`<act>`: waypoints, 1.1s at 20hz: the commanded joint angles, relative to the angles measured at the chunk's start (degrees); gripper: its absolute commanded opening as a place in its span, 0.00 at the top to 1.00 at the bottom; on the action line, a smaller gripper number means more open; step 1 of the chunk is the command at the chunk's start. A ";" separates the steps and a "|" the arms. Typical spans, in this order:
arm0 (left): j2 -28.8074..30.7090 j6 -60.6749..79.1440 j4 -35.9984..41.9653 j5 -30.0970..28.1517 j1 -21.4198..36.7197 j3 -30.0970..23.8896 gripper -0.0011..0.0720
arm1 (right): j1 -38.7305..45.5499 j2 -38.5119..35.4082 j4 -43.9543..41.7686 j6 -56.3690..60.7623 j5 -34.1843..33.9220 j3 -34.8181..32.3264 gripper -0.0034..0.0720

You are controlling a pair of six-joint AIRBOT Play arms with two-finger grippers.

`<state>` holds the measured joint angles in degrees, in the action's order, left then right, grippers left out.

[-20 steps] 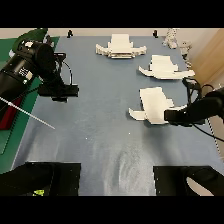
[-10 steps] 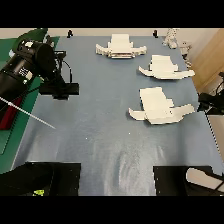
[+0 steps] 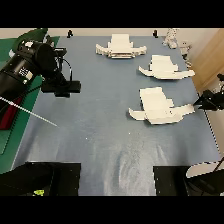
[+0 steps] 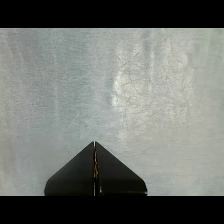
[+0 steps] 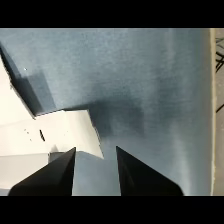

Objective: Fold the box.

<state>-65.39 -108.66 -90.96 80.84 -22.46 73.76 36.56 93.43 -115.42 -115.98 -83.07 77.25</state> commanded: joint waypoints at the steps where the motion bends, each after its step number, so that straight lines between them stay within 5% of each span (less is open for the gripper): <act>1: -0.02 -0.22 0.66 -0.50 0.04 0.04 0.97 | 0.44 4.44 -2.27 -5.86 0.63 1.64 0.40; 11: -0.02 -0.22 2.25 -0.90 0.02 0.04 0.97 | -3.58 7.48 -7.02 -10.01 -5.51 2.25 0.41; 13: -0.02 -0.22 2.29 -0.87 0.02 0.04 0.97 | -4.44 7.45 -6.95 -9.40 -9.42 2.25 0.55; 18: -0.02 -0.17 2.29 -0.79 0.02 0.04 0.97 | -4.55 7.17 -6.99 -5.90 -12.07 1.86 0.59; 21: -0.02 -0.15 2.23 -1.05 0.02 0.04 0.97 | -4.94 7.13 -7.06 -5.92 -12.37 0.42 0.94; 22: -0.02 -0.15 2.21 -1.57 0.04 0.04 0.97 | -5.46 6.99 -7.45 -5.92 -11.89 -0.22 0.95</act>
<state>-65.39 -108.88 -88.66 79.92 -22.46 73.76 31.77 100.57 -122.34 -122.39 -94.59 78.19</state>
